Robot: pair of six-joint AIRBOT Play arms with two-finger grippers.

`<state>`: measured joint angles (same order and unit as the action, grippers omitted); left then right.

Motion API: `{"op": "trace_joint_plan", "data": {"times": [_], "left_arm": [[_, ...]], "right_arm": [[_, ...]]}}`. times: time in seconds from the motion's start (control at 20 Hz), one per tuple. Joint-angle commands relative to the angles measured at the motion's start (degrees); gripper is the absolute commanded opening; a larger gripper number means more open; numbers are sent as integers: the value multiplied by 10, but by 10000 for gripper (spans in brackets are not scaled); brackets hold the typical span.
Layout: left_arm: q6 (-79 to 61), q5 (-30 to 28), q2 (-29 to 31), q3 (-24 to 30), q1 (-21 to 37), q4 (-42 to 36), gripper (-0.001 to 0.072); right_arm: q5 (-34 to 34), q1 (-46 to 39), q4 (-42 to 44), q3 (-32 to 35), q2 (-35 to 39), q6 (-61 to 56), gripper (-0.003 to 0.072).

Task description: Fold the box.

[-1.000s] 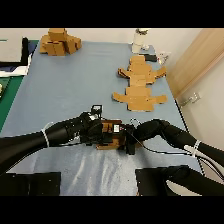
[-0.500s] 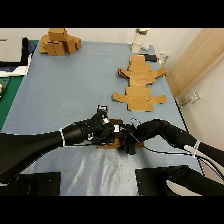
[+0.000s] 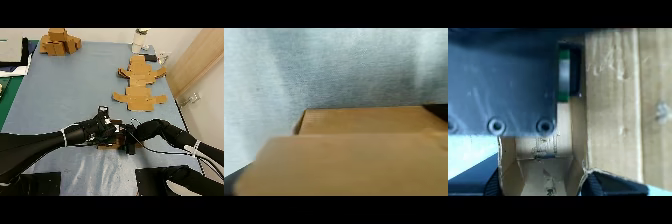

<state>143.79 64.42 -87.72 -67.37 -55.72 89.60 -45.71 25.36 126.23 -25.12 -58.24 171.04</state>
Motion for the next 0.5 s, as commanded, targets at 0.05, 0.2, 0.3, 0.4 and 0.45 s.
{"op": "trace_joint_plan", "data": {"times": [0.05, 0.2, 0.3, 0.4, 0.45], "left_arm": [[-21, 29, 7, -1, 1, -14, 558], [-22, 27, 26, -1, 1, -19, 558], [-29, 31, 39, -1, 0, -19, 558], [-47, 30, 48, 0, 0, -19, 558], [-58, 30, 50, 0, 1, -19, 558]], "right_arm": [[0, 0, 0, 0, 0, 0, 536], [0, 0, 0, 0, 0, 0, 536], [0, 0, 0, 0, 0, 0, 536], [0, 0, 0, 0, 0, 0, 536], [0, 0, 0, 0, 0, 0, 535]]}}
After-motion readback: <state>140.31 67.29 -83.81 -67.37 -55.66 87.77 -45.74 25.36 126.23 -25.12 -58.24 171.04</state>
